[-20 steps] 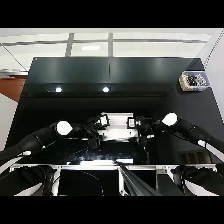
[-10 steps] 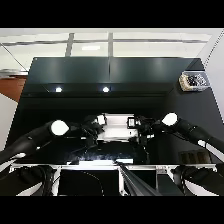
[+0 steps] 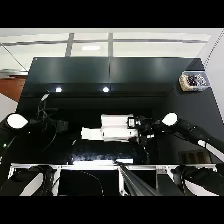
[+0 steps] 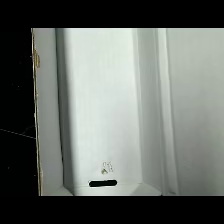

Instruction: Fold the box and place the chain.

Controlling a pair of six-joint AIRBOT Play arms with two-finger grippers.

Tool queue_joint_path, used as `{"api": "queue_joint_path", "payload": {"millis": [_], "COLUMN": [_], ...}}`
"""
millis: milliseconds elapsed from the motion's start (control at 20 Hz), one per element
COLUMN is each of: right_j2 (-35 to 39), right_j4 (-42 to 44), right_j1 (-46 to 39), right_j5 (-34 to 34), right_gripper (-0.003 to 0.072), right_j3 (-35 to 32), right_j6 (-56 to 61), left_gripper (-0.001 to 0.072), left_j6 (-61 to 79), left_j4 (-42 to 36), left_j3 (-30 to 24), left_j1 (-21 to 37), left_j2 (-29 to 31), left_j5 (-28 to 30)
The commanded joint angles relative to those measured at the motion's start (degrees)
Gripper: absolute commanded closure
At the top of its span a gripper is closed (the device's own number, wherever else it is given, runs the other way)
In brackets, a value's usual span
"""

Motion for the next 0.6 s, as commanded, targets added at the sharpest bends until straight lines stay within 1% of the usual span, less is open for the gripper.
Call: {"api": "queue_joint_path", "payload": {"millis": [0, 100, 150, 250, 350, 400, 500, 550], "right_j2": [0.0, 0.0, 0.0, 0.0, 0.0, 0.0, 0.0, 0.0], "right_j4": [0.0, 0.0, 0.0, 0.0, 0.0, 0.0, 0.0, 0.0], "right_j1": [0.0, 0.0, 0.0, 0.0, 0.0, 0.0, 0.0, 0.0], "right_j5": [-0.3, -0.3, -0.3, -0.3, -0.3, -0.3, -0.3, -0.3], "right_gripper": [0.0148, 0.0148, 0.0148, 0.0149, 0.0148, 0.0148, 0.0149, 0.0149], "right_j3": [0.0, 0.0, 0.0, 0.0, 0.0, 0.0, 0.0, 0.0], "right_j6": [0.0, 0.0, 0.0, 0.0, 0.0, 0.0, 0.0, 0.0], "left_gripper": [0.0682, 0.0682, 0.0682, 0.0683, 0.0684, 0.0684, 0.0684, 0.0684], "left_j6": [-5.8, 3.2, 7.3, 10.4, 12.8, 12.9, 12.9, 12.8], "left_j4": [-9.5, -18.5, -22.1, -27.9, -31.6, -32.2, -33.2, -33.2], "left_j3": [-5.6, -7.8, -7.9, -7.8, -7.8, -7.4, -6.4, -5.7], "left_j1": [8.9, 7.4, 6.0, 1.5, -4.4, -7.2, -12.2, -13.8], "left_j2": [-4.2, -8.2, -10.1, -13.6, -16.3, -16.9, -17.2, -17.2], "left_j5": [-5.0, -3.5, -3.5, -1.3, 3.8, 6.0, 8.4, 8.5]}}
